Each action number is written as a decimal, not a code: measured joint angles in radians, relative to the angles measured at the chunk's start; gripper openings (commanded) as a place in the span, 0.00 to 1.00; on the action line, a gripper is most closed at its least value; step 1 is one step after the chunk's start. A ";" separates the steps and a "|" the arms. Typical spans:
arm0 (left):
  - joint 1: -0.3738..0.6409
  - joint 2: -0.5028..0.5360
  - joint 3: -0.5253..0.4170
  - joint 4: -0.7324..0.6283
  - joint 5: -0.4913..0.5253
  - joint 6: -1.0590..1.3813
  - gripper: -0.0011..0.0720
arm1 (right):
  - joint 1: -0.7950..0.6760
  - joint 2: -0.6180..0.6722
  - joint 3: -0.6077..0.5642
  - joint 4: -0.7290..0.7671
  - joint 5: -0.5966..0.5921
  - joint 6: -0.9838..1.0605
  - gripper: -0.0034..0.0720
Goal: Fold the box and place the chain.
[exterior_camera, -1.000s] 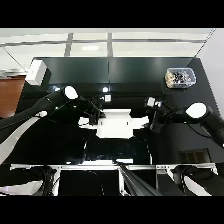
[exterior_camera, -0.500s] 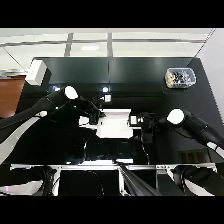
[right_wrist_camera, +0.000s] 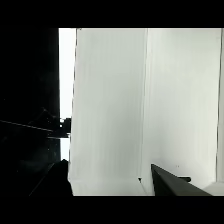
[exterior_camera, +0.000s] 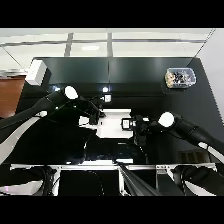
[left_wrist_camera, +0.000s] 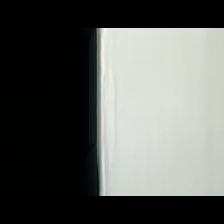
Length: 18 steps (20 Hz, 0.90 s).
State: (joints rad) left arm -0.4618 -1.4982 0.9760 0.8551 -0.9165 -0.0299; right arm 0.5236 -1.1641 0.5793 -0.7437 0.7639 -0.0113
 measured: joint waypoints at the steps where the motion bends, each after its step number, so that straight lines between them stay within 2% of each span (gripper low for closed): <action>1: 0.000 0.000 0.000 0.000 -0.003 0.000 0.06 | -0.001 0.006 0.000 0.005 -0.010 0.001 0.97; 7: 0.000 0.000 0.000 -0.001 -0.010 -0.001 0.06 | -0.065 0.071 0.002 0.021 -0.072 0.008 0.97; 13: 0.000 0.000 0.000 -0.002 -0.011 -0.002 0.06 | -0.063 0.091 -0.011 0.005 0.058 0.003 0.97; 16: 0.000 0.000 0.000 -0.002 -0.011 -0.002 0.06 | -0.029 0.078 -0.022 -0.027 0.067 -0.018 0.97; 18: 0.000 0.000 0.000 -0.002 -0.011 -0.002 0.06 | -0.014 0.057 -0.026 -0.037 0.021 -0.042 0.97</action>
